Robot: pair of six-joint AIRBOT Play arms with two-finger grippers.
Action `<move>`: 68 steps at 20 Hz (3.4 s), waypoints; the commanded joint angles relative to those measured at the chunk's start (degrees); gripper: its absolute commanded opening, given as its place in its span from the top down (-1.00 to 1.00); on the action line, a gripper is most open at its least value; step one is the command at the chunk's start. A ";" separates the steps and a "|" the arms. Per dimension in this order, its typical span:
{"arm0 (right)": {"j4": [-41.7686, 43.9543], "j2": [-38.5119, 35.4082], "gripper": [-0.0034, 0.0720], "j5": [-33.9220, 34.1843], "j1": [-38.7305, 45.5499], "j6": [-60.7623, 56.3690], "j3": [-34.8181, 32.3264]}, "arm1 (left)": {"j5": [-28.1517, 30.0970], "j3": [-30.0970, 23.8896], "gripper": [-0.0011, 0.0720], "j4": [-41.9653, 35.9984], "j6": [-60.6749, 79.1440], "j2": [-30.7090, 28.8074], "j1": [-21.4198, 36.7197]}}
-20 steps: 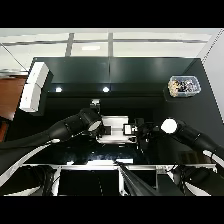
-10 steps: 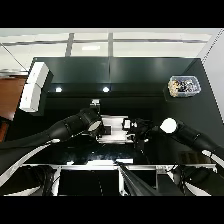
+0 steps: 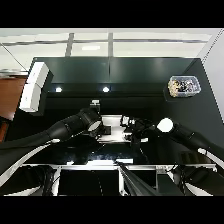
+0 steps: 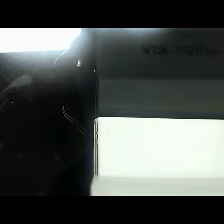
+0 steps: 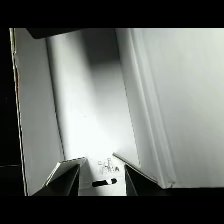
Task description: Fold the box and place the chain.
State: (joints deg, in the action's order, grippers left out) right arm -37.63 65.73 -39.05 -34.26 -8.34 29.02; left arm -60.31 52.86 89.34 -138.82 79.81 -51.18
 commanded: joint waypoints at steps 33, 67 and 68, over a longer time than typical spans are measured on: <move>-4.09 -5.40 0.83 -16.98 28.20 -75.63 -9.77 | 0.04 0.07 0.88 -0.02 0.02 0.00 0.00; -10.95 -2.95 -0.06 -19.80 4.44 -80.74 8.94 | -0.17 0.07 0.88 -0.02 0.72 0.00 0.00; -11.10 -2.95 -0.06 -19.32 3.87 -81.33 8.94 | -0.17 0.07 0.88 0.00 0.72 0.00 0.00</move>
State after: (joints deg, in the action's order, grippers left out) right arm -47.46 62.74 -60.12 -28.45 -88.07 37.91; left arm -60.49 52.86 89.34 -138.12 79.81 -51.20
